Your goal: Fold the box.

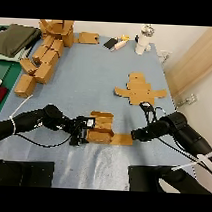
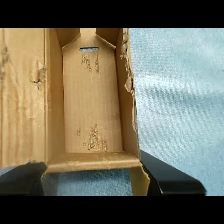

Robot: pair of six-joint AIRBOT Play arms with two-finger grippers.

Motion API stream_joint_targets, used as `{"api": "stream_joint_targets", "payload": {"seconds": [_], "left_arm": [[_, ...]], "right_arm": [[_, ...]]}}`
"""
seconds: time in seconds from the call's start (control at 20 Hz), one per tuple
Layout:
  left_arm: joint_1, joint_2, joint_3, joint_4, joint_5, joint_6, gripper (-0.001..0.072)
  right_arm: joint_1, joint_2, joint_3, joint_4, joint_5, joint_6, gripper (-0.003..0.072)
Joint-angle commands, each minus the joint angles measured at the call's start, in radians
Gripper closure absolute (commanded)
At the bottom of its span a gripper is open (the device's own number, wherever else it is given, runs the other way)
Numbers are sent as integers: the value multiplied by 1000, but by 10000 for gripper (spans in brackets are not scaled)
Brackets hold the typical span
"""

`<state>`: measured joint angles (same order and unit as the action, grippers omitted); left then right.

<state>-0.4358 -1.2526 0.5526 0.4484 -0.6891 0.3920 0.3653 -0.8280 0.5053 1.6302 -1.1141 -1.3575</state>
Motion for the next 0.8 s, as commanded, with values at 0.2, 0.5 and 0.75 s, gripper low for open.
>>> {"api": "stream_joint_targets", "payload": {"seconds": [0.2,0.5,0.75], "left_arm": [[1,0,1,0,0,0,179],[1,0,1,0,0,0,179],[1,0,1,0,0,0,179]], "right_arm": [[61,-77,-25,364,138,-108,683],[115,-77,-32,358,179,-98,683],[115,-59,-31,169,147,32,683]]}}
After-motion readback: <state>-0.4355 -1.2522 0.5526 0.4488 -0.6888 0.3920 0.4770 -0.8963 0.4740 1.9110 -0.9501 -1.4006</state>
